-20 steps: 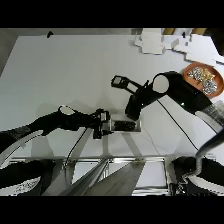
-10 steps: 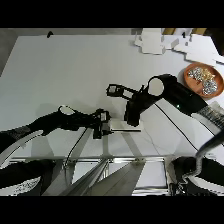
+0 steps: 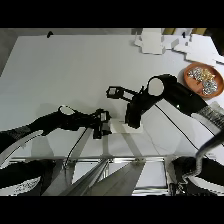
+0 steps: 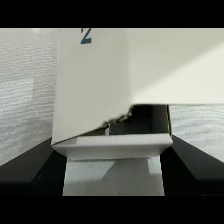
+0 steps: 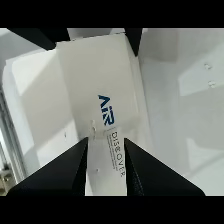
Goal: Fold the box and place the chain.
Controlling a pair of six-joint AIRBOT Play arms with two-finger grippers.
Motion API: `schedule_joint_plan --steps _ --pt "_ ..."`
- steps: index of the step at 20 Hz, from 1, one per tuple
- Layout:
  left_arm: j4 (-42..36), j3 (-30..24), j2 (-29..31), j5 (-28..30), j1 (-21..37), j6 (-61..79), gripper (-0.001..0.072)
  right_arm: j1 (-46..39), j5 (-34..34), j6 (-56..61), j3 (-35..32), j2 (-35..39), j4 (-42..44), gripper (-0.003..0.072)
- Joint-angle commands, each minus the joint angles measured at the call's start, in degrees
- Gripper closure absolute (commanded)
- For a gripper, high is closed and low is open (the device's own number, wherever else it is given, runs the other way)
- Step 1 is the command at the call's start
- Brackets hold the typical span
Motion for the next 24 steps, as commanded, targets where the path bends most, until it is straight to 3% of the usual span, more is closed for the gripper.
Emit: schedule_joint_plan --steps 1,10,14,16,17,24 --pt "0.0 0.0 0.0 0.0 0.0 0.0 0.0454 0.1 1.4 0.0 0.0 0.0 0.1 0.0460" --pt "0.0 0.0 0.0 0.0 0.0 0.0 0.0454 2.0 1.2 -6.2 -0.2 0.5 2.1 0.0459" --pt "0.0 0.0 0.0 0.0 0.0 0.0 0.0454 4.9 -6.5 -9.4 -4.1 4.3 1.9 0.0444" --pt "0.0 0.0 0.0 0.0 0.0 0.0 0.0454 5.6 -9.9 -9.9 -6.4 5.5 1.1 0.0352" --pt "0.0 0.0 0.0 0.0 0.0 0.0 0.0454 5.6 -10.6 -9.8 -7.0 5.5 0.6 0.0343" --pt "0.0 0.0 0.0 0.0 0.0 0.0 0.0454 5.6 -13.3 -8.2 -8.7 5.5 -1.9 0.0348"
